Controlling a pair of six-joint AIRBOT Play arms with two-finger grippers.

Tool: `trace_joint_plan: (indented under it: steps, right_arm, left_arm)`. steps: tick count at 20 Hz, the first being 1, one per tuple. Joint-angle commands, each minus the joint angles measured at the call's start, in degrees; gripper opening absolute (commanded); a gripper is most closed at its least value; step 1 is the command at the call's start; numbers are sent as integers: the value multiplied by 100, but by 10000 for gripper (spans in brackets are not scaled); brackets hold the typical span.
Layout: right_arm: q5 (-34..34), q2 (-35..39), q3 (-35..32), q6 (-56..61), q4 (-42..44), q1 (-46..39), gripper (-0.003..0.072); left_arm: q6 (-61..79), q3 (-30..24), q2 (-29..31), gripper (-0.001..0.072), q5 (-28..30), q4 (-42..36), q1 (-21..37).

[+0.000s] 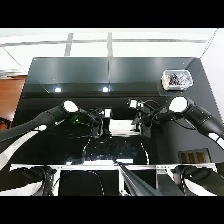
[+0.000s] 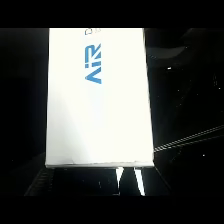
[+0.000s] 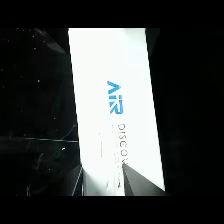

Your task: Fold the box and place the chain.

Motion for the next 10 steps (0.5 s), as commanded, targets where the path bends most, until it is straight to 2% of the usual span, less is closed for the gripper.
trace_joint_plan:
  steps: [1,6,10]
  right_arm:
    - [7,-4,-26,15,-50,4,271]
    - [9,15,9,173,-39,-13,271]
    - [136,203,94,778,-35,-13,271]
  left_arm:
    - [-4,0,-2,394,2,0,0]
    - [-4,0,-2,394,2,0,0]
    - [-4,0,-2,394,2,0,0]
